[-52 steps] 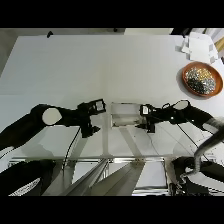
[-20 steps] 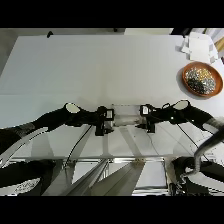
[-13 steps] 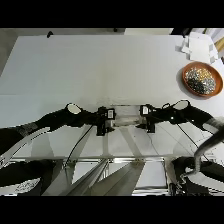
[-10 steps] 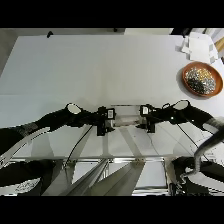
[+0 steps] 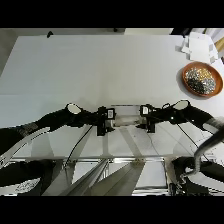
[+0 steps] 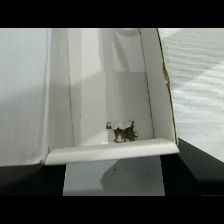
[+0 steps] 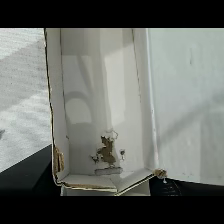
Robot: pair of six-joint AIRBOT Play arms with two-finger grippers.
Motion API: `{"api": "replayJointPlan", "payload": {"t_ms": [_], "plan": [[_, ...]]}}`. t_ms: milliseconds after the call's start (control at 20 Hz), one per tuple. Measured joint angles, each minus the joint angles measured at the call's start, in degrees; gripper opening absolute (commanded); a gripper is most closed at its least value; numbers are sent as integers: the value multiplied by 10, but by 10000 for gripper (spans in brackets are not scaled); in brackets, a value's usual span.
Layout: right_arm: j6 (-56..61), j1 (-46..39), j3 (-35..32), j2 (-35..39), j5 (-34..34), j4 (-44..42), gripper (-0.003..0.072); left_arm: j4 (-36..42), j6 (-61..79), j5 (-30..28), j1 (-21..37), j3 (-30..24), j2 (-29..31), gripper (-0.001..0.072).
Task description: Fold the box and place the chain.
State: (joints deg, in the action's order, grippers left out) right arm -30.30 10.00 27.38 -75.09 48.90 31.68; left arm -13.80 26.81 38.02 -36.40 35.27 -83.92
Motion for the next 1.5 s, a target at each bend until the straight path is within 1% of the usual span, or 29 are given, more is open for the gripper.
{"api": "replayJointPlan", "payload": {"t_ms": [900,950,1000,1050,1200,1300,1500], "plan": [[-2,0,0,0,-3,-2,431,0,0,-1,0,0,0,69],[-1,0,0,0,-3,2,471,0,0,-1,0,0,0,69],[1,0,0,0,-4,4,600,0,0,-1,0,0,0,69],[12,0,0,0,-8,7,678,1,-1,-2,0,0,0,69],[43,0,0,7,-12,22,678,1,-1,-2,0,0,0,69],[75,0,0,19,-13,53,677,1,-1,-2,0,0,0,69],[175,0,0,66,-13,153,671,1,-1,-2,0,0,0,69]]}}
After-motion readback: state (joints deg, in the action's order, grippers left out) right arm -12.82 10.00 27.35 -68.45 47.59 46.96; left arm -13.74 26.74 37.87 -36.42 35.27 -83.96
